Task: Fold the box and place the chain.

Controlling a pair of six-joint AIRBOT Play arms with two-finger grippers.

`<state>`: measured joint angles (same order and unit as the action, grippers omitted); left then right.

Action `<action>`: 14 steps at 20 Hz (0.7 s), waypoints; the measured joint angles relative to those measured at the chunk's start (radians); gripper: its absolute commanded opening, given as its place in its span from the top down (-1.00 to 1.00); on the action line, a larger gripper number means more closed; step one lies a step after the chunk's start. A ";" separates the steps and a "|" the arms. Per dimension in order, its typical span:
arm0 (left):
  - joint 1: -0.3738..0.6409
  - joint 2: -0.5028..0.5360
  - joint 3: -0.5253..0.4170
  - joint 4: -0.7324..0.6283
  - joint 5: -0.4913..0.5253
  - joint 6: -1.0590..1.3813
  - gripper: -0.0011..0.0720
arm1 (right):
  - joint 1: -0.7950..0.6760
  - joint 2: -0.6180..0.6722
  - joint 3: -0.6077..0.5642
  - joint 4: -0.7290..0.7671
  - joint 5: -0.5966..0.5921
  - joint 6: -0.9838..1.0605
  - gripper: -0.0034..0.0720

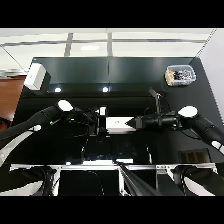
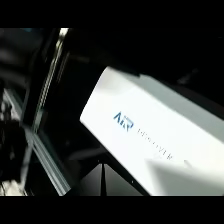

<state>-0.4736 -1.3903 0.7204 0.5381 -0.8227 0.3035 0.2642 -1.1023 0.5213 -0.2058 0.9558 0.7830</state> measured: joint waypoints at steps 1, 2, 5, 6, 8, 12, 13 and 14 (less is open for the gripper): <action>0.000 0.000 0.000 0.000 0.000 0.000 -0.02 | 0.003 -0.013 -0.005 0.016 -0.016 0.006 0.86; 0.000 0.000 0.000 0.000 0.000 0.000 -0.01 | 0.006 -0.027 -0.008 0.031 -0.029 0.015 0.86; 0.000 0.000 0.000 0.000 0.000 0.000 -0.01 | 0.010 -0.064 -0.013 0.035 -0.053 0.035 0.86; 0.000 0.000 0.000 0.000 0.000 0.000 -0.01 | 0.010 -0.074 -0.014 0.021 -0.058 0.042 0.86; 0.000 0.000 0.000 0.000 0.000 0.000 -0.01 | 0.011 -0.094 -0.015 -0.004 -0.063 0.057 0.86; 0.000 0.000 0.000 0.000 0.000 -0.001 -0.02 | 0.011 -0.114 -0.016 -0.044 -0.073 0.074 0.86; 0.000 0.000 0.000 0.000 0.000 -0.001 -0.02 | 0.011 -0.116 -0.014 -0.053 -0.072 0.065 0.86; 0.000 0.000 0.000 0.000 0.000 -0.001 -0.02 | 0.011 -0.117 -0.011 -0.060 -0.068 0.051 0.86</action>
